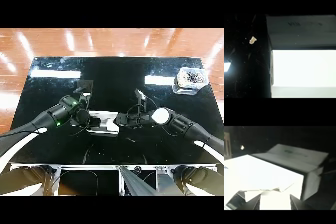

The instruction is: Fold the box and place the chain.

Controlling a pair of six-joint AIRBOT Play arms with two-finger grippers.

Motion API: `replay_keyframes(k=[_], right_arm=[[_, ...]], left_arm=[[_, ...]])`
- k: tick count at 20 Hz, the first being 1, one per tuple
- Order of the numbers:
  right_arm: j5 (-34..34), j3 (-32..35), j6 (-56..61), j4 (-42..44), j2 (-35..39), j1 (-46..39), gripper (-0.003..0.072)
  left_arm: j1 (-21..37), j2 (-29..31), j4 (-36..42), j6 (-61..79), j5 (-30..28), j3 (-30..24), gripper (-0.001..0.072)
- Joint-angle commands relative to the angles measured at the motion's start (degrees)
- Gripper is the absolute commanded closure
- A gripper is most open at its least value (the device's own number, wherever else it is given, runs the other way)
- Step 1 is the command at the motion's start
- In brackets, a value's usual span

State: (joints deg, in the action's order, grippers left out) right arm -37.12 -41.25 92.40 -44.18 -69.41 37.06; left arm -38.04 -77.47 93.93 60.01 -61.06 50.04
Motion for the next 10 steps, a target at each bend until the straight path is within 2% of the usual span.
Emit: replay_keyframes(k=[1, 6, 10], right_arm=[[-0.3, -3.2, 5.9, -5.8, -1.6, 2.3, 0.0269], [-7.9, -9.8, 27.9, -30.2, -2.4, 8.0, 0.0269], [-10.4, -12.4, 30.9, -33.7, -3.4, 10.4, 0.0267]], left_arm=[[0.0, 0.0, 0.0, 0.0, 0.0, 0.0, 0.0684], [0.0, 0.0, 0.0, 0.0, 0.1, 0.0, 0.0685], [0.0, 0.0, 0.0, 0.0, 0.0, 0.0, 0.0685]])
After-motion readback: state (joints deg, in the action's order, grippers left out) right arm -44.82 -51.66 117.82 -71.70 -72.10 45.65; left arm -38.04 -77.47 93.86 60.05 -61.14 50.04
